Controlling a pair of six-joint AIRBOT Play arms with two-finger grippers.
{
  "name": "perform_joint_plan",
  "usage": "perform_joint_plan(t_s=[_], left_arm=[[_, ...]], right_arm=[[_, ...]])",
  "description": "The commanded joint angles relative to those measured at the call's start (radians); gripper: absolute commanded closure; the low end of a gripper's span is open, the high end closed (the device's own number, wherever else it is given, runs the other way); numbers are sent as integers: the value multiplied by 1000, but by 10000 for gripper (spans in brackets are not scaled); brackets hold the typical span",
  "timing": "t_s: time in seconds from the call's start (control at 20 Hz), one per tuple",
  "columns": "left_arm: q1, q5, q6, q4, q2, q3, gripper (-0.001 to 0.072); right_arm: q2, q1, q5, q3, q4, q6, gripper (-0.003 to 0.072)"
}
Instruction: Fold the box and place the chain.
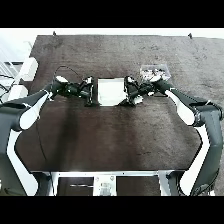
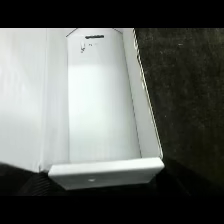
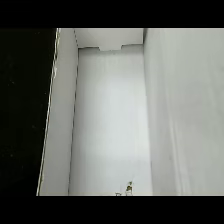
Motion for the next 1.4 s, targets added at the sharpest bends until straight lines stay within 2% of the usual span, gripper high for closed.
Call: perform_joint_plan(t_s=[0.0, 0.3, 0.4, 1.0, 1.05, 1.1, 1.15, 1.35], left_arm=[[-23, 35, 5, -1, -3, 0, -11], [-24, 45, -6, 15, -3, 0, -2], [-24, 56, -33, 11, -16, 4, 55], [-24, 59, -21, 2, -29, 5, 61], [-24, 60, -21, 2, -29, 5, 163], [-24, 58, -21, 2, -29, 5, 296], [-24, 63, -21, 1, -29, 5, 353], [-24, 63, -22, 3, -29, 5, 352]], right_arm=[[0, 1, 0, 0, 0, 0, 98], [0, 1, 0, 0, 0, 0, 98], [0, 1, 1, 0, 0, 0, 98], [0, 1, 0, 0, 0, 0, 98], [0, 1, 0, 0, 0, 0, 98], [0, 1, 0, 0, 0, 0, 98], [0, 1, 0, 0, 0, 0, 98], [0, 1, 0, 0, 0, 0, 98]])
